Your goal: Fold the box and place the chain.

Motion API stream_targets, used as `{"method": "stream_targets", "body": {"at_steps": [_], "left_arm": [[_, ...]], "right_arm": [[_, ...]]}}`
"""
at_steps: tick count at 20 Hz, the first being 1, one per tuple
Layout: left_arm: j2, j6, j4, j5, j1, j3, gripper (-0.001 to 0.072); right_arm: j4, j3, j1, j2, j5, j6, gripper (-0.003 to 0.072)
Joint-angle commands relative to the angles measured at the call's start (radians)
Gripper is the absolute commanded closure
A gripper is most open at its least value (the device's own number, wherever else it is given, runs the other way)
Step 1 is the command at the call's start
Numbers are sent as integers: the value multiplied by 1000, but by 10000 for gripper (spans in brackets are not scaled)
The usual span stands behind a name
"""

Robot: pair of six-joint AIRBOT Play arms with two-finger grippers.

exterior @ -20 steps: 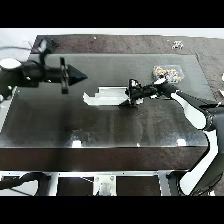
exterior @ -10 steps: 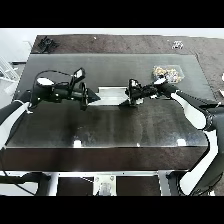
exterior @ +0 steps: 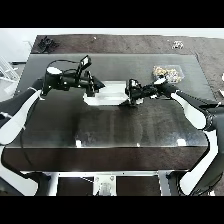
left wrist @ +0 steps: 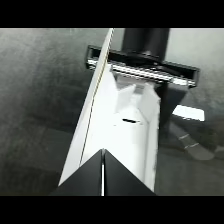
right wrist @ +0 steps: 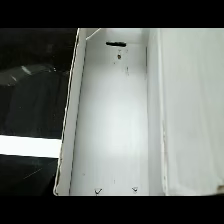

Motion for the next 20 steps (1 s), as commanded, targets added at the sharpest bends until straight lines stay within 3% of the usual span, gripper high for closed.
{"method": "stream_targets", "body": {"at_steps": [1,7,20], "left_arm": [[-66,-40,-4,47,-1,70,690],[-78,-53,-5,143,-1,68,690],[-143,-123,-5,156,-1,67,689]], "right_arm": [[0,0,1,-1,0,0,110],[1,0,1,-1,0,0,110],[0,0,1,-1,0,0,110]]}}
